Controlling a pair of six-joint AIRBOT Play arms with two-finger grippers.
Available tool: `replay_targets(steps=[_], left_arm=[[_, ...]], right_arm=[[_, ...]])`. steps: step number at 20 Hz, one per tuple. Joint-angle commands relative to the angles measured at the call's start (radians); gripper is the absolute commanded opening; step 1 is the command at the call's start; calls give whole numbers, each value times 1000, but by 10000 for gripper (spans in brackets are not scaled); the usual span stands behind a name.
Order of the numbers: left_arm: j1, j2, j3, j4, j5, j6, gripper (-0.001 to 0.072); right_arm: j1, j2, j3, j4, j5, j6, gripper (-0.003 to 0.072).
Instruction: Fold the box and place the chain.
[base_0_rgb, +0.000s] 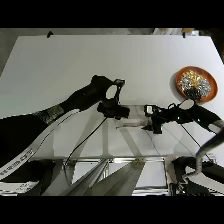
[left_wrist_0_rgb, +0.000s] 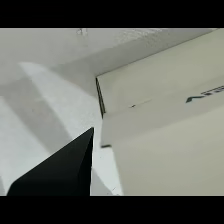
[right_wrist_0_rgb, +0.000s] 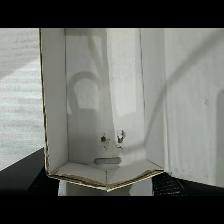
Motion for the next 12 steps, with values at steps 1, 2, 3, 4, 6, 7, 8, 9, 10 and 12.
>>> replay_targets(steps=[1,2,3,4,6,7,8,9,10,12], left_arm=[[-31,-29,2,10,4,-25,273],[-39,-41,2,23,6,-51,272],[-47,-53,1,40,7,-82,272],[-53,-62,1,55,7,-105,272],[-55,-68,-4,80,12,-148,272],[-55,-68,-4,89,14,-167,271],[-54,-68,-4,91,17,-181,271],[-54,-68,-4,91,19,-198,271],[-54,-68,-4,90,24,-215,271],[-54,-68,-9,87,39,-225,269]], right_arm=[[0,1,1,0,0,0,299],[0,1,1,0,0,0,299],[0,1,1,0,0,0,299],[0,1,1,0,0,0,299],[0,1,1,0,0,0,299],[0,1,1,0,0,0,299],[0,1,1,0,0,0,299],[0,1,1,0,0,0,299],[0,1,1,0,0,0,299],[0,1,1,0,0,0,299]])
